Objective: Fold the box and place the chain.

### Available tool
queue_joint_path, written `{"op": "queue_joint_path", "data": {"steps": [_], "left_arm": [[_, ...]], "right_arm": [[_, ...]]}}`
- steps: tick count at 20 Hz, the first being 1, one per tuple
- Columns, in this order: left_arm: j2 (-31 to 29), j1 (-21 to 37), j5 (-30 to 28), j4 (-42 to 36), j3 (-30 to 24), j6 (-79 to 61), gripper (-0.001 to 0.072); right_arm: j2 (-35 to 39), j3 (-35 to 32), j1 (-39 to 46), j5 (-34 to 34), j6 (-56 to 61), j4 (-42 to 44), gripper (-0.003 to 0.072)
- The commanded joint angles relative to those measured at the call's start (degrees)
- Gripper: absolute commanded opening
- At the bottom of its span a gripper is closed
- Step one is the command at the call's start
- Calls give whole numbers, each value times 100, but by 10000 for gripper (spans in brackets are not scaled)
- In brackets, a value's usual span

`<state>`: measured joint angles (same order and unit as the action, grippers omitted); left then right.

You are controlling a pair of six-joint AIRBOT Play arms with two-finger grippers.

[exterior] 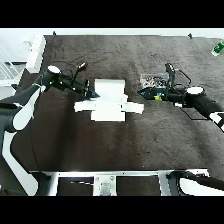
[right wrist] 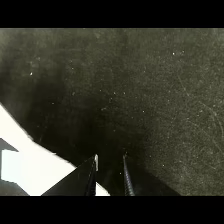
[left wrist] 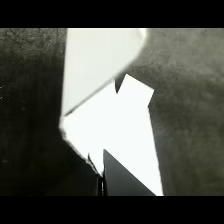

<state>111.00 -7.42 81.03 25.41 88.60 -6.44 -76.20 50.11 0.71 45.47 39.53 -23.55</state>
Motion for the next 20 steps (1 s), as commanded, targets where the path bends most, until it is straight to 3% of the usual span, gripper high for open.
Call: {"op": "queue_joint_path", "data": {"steps": [1, 8, 20], "left_arm": [[-197, 2, -627, -15, -538, -977, 14], [-190, 2, -1226, -490, -1163, -2175, 15], [-63, -4, -1547, -1082, -1384, -2708, 17]], "right_arm": [[39, 4, 7, 0, -20, 26, 214], [39, 4, 7, 0, -76, 63, 214], [39, 4, 7, -2, -109, 68, 214]]}}
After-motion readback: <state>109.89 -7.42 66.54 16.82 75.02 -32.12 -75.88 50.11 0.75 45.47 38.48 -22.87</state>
